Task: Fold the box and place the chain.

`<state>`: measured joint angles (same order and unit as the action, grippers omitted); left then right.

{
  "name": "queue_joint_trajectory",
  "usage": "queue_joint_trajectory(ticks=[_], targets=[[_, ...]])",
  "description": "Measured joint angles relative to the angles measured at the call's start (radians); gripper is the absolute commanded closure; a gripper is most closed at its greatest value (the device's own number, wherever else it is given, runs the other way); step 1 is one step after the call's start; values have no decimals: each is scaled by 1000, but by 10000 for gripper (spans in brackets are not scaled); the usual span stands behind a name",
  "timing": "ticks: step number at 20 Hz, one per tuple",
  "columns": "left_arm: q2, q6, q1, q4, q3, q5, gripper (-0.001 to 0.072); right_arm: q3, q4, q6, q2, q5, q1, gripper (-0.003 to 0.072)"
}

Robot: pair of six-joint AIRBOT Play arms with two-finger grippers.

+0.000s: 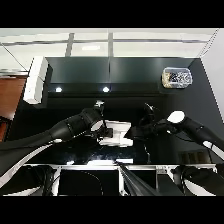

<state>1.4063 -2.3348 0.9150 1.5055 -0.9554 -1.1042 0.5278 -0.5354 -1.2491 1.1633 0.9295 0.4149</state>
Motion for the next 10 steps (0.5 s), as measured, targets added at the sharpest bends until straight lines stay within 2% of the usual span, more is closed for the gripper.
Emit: queue_joint_trajectory(ticks=[2, 4, 7, 8, 9, 10], targets=[[0, 0, 0, 0, 0, 0, 681, 39, -119, -156, 0, -55, 68, 189], [0, 0, 0, 0, 0, 0, 681, 87, -269, -337, 0, -85, 137, 241], [0, 0, 0, 0, 0, 0, 681, 152, -491, -615, 0, -78, 231, 259], [0, 0, 0, 0, 0, 0, 681, 170, -557, -703, 0, -68, 262, 278], [0, 0, 0, 0, 0, 0, 681, 185, -610, -778, 2, -56, 290, 356], [0, 0, 0, 0, 0, 0, 681, 201, -668, -853, 4, -42, 320, 369]])
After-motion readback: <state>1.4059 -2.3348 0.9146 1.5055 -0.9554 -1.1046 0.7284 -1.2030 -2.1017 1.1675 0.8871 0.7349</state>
